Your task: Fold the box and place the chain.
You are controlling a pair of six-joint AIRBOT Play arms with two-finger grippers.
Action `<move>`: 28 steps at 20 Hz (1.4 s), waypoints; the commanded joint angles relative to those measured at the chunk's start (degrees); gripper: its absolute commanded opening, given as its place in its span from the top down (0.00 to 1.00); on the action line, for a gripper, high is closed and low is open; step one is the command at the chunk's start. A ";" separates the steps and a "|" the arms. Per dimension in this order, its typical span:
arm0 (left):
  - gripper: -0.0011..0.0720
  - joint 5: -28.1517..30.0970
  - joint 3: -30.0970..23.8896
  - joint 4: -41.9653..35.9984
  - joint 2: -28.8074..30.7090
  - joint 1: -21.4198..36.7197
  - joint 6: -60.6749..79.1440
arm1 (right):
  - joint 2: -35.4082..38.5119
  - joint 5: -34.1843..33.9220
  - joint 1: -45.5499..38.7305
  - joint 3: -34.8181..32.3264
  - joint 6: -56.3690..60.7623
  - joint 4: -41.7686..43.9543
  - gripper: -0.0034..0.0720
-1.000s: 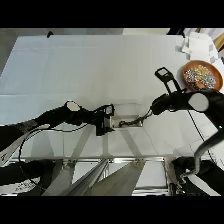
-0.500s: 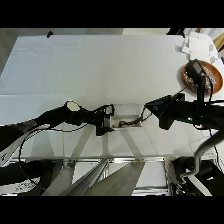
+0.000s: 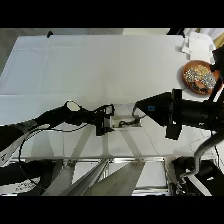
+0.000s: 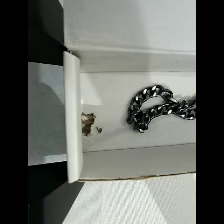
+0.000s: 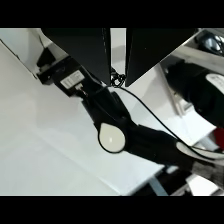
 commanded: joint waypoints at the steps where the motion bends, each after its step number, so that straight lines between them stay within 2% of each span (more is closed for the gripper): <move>1: 0.45 0.00 -0.02 0.00 0.04 0.02 0.00 | -1.99 -0.39 0.02 0.26 -3.67 6.25 0.93; 5: 0.45 0.00 -0.02 0.00 0.04 0.02 0.00 | -7.80 0.66 0.02 0.24 -3.39 -1.97 0.93; 9: 0.45 0.00 -0.02 0.02 0.04 0.02 0.00 | -16.90 4.02 1.16 -0.39 -2.99 -9.73 0.93; 12: 0.45 0.02 -0.02 0.00 0.04 0.02 0.00 | -24.72 3.69 6.47 -0.90 -3.04 -16.15 0.93; 15: 0.45 0.02 -0.02 0.02 0.04 0.02 0.00 | -31.50 0.35 10.34 -0.90 -3.02 -18.40 0.93; 22: 0.45 0.00 -0.02 0.00 0.04 0.02 0.00 | -36.74 -3.63 11.69 -0.90 -2.93 -20.31 0.92; 25: 0.45 -0.02 -0.02 0.00 0.04 0.00 0.00 | -37.73 -6.82 12.76 -0.96 -2.69 -20.52 0.82; 28: 0.45 -0.02 -0.02 0.00 0.04 0.00 0.00 | -37.73 -9.94 14.05 -0.96 -1.27 -20.68 0.76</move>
